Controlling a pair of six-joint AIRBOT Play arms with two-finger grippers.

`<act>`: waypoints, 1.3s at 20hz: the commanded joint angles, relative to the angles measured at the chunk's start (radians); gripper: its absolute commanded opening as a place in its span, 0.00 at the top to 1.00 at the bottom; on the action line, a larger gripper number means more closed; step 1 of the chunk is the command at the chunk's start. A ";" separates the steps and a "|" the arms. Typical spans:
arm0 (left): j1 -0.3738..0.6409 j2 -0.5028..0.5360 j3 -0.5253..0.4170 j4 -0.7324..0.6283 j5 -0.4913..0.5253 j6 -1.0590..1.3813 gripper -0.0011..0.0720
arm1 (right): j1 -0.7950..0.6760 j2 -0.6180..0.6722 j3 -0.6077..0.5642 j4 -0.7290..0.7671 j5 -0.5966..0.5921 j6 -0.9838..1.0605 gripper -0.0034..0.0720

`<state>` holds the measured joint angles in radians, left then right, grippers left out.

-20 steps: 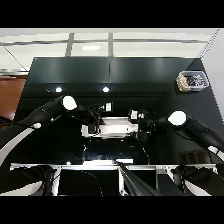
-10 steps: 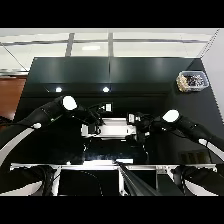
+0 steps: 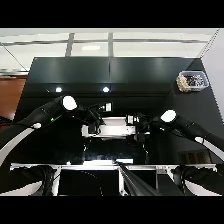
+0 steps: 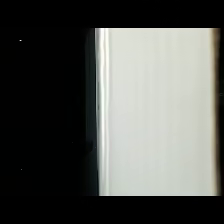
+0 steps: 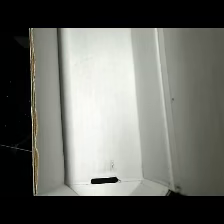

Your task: Fold the box and place the chain.

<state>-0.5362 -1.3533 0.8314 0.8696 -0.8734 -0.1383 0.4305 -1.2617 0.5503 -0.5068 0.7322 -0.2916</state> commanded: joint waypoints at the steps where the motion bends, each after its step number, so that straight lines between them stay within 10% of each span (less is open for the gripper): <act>1: 0.000 0.000 0.000 0.001 0.000 0.000 0.95 | 0.000 -0.005 0.000 -0.002 -0.004 -0.001 0.08; 17: 0.000 0.000 0.000 0.001 0.000 0.000 0.95 | 0.006 -0.008 0.000 -0.051 -0.039 0.037 0.08; 20: 0.000 0.000 0.000 0.000 0.000 0.000 0.95 | 0.006 -0.008 0.000 -0.051 -0.039 0.037 0.14; 22: 0.000 0.000 0.000 0.000 0.000 -0.002 0.94 | 0.006 -0.008 0.000 -0.051 -0.039 0.037 0.38; 26: 0.000 0.005 0.002 0.013 -0.007 -0.105 0.50 | 0.006 -0.008 0.000 -0.051 -0.039 0.037 0.38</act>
<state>-0.5362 -1.3521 0.8314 0.8707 -0.8745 -0.1894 0.4358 -1.2694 0.5507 -0.5560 0.6945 -0.2543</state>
